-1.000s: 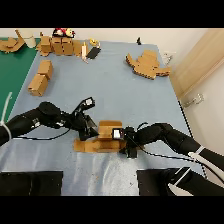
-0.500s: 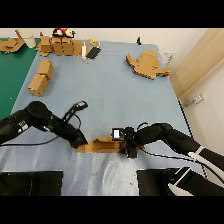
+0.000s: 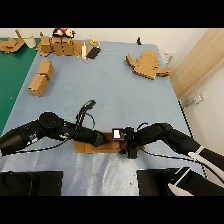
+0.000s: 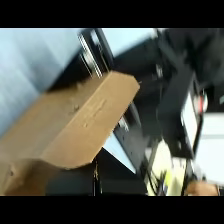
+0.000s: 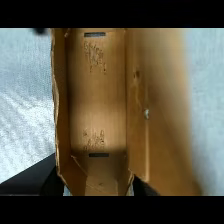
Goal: Fold the box.
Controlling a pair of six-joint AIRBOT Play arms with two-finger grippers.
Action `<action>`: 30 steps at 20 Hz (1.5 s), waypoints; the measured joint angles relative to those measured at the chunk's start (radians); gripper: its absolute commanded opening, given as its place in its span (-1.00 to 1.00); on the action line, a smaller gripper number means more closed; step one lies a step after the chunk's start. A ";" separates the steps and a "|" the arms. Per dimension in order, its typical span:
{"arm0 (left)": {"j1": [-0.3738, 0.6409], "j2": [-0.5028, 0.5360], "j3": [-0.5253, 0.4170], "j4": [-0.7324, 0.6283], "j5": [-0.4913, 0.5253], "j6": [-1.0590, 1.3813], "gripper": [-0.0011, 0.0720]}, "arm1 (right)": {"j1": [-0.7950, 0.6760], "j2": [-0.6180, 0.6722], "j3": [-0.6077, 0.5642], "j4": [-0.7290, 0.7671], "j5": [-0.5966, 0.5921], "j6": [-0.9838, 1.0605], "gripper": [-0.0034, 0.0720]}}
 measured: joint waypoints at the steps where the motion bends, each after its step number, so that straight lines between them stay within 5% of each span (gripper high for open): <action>1: -0.003 0.000 -0.001 -0.019 0.064 0.000 -0.94 | 0.000 0.000 0.000 0.000 -0.002 0.000 0.40; 4: -0.009 -0.010 0.000 -0.054 0.251 -0.001 -0.94 | 0.000 0.000 0.000 0.000 -0.006 0.000 0.40; 8: -0.011 -0.068 0.009 -0.072 0.336 -0.005 -0.94 | 0.000 0.000 0.000 0.000 -0.017 0.003 0.40; 20: -0.014 -0.222 0.013 -0.123 0.228 -0.048 -0.94 | 0.000 0.001 0.000 -0.020 -0.027 0.025 0.40; 30: -0.008 -0.247 0.021 -0.126 0.190 -0.067 -0.94 | 0.000 0.001 0.000 -0.023 -0.028 0.027 0.40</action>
